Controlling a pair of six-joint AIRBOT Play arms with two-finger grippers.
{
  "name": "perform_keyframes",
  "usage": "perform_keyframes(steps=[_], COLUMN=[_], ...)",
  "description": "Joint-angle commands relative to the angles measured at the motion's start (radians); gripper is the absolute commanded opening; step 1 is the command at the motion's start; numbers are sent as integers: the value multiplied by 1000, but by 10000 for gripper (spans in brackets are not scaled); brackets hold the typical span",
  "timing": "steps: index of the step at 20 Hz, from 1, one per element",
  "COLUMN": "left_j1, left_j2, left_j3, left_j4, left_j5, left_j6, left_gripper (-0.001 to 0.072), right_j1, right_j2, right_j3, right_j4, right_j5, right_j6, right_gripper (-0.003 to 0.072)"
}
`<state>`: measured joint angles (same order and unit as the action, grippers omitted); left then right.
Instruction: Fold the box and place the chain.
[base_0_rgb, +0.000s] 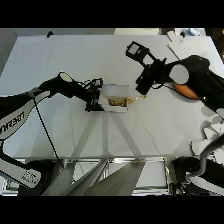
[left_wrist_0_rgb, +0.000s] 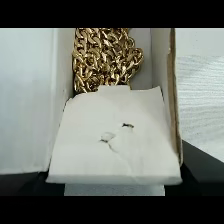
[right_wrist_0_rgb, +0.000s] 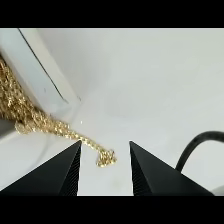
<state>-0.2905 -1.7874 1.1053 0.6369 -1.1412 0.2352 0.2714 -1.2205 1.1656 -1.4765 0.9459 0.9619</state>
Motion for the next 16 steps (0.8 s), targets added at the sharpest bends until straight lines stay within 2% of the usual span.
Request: perform_keyframes(steps=[1, 3, 4, 8, 12, 16], left_j1=[0, 0, 0, 0, 0, 0], left_j2=[0, 0, 0, 0, 0, 0], left_j3=[0, 0, 0, 0, 0, 0], left_j4=[0, 0, 0, 0, 0, 0], left_j5=[0, 0, 0, 0, 0, 0], left_j6=[0, 0, 0, 0, 0, 0], left_gripper=[211, 211, 211, 211, 211, 211], right_j1=[-87, -93, -93, -93, -93, -93], right_j2=[-71, -160, -200, -337, -405, -431], right_j3=[-1, -1, -1, -1, -1, -1], right_j4=[129, 170, 172, 234, 399, 423], right_j5=[71, 71, 71, 60, 50, 10], right_j6=[-271, -423, -491, -674, -872, -892], right_gripper=[352, 524, 554, 553, 547, 520])
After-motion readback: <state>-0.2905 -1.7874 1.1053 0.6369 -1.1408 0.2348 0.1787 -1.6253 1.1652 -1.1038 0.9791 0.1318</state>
